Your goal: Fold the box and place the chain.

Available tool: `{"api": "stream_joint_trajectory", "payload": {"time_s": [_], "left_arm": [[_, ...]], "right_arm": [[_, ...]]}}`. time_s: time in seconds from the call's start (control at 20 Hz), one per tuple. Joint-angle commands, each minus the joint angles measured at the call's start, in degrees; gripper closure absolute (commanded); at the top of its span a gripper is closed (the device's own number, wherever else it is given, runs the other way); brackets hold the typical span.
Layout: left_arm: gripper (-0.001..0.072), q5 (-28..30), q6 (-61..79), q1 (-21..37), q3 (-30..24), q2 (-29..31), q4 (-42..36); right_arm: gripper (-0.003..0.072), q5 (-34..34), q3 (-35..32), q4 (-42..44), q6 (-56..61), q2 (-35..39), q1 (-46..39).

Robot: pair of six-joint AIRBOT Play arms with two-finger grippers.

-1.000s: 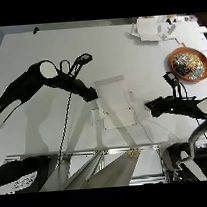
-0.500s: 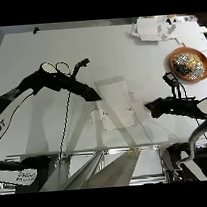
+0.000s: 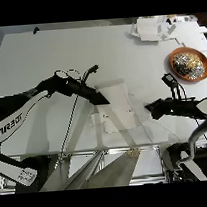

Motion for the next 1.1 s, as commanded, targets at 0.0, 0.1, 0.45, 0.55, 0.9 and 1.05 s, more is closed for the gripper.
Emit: {"api": "stream_joint_trajectory", "payload": {"time_s": [0.0,0.1,0.45,0.55,0.9,1.05], "left_arm": [[0.0648,-0.52,6.69,0.22,0.0,-0.28,0.22],[0.0704,-0.5,12.59,0.24,0.0,0.55,0.24],[0.0705,4.74,21.14,-0.76,0.0,9.27,7.3],[0.0705,7.58,20.41,-2.69,0.0,11.19,14.38],[0.0705,17.9,19.85,-9.33,-0.02,9.75,18.38],[0.0705,19.06,19.82,-9.22,-0.02,8.5,15.78]], "right_arm": [[0.0672,-0.02,-0.02,-1.6,0.04,0.04,0.07],[0.0672,0.0,-0.02,-1.42,0.02,0.04,0.07],[0.0302,2.67,2.95,1.36,0.02,0.22,0.04],[0.0287,4.07,5.95,1.01,0.02,0.22,0.04],[0.0287,4.66,9.01,-2.38,-0.17,0.22,0.04],[0.0287,4.72,9.01,-4.85,-0.17,0.22,0.04]]}}
